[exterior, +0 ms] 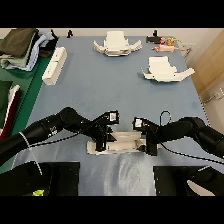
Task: Fold the box.
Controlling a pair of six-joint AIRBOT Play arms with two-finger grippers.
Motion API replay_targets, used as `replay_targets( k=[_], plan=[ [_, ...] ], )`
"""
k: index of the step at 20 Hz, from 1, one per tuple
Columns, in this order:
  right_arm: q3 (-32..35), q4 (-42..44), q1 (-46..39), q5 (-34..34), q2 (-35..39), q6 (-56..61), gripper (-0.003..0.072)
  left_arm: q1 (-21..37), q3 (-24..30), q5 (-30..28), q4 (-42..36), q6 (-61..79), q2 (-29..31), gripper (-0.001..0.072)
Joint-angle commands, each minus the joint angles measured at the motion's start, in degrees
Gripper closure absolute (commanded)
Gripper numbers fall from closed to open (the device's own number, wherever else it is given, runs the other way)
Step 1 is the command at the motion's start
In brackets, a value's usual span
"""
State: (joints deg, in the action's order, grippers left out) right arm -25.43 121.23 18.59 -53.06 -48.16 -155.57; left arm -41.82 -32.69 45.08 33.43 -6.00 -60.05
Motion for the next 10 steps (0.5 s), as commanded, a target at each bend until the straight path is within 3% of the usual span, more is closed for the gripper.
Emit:
replay_targets(
  k=[1,10],
  plan=[
    [0.0,-0.2,0.0,-1.0,-0.1,0.2,-0.0032,0.0,0.0,0.0,0.0,0.0,0.0,0.0697],
    [1.2,1.8,0.5,-1.9,-1.2,-3.5,-0.0032,0.0,0.0,0.0,0.0,0.0,0.0,0.0696]
  ],
)
